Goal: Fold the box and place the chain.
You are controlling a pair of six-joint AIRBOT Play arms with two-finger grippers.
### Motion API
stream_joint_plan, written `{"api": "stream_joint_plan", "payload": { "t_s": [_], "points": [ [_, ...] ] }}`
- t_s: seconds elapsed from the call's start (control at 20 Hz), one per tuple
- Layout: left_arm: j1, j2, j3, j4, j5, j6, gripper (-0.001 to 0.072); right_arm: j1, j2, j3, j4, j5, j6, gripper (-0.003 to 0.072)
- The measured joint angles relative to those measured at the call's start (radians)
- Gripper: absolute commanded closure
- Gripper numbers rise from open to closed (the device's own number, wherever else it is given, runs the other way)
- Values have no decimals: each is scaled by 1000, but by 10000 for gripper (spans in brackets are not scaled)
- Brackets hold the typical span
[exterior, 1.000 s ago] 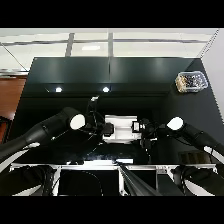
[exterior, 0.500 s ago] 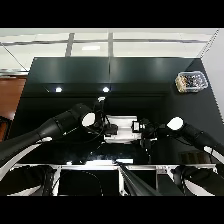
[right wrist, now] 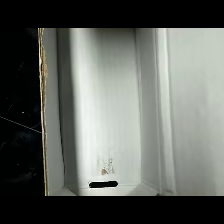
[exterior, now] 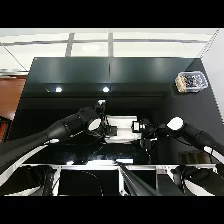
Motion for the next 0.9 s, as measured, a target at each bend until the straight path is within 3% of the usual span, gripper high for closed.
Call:
{"api": "stream_joint_plan", "payload": {
  "t_s": [0.35, 0.45, 0.8, 0.9],
  "points": [
    [-5, -70, 85, 24, -41, -31, 449, 0, 0, 0, 0, 0, 0, 256],
    [-6, -87, 109, 26, -68, -25, 520, 0, 0, 0, 0, 0, 0, 256],
    [-29, -105, 132, 31, -98, -64, 542, 0, 0, 0, -2, 0, -2, 257],
    [-31, -106, 133, 33, -109, -76, 686, 0, 0, 0, -3, 1, -2, 256]
  ]
}}
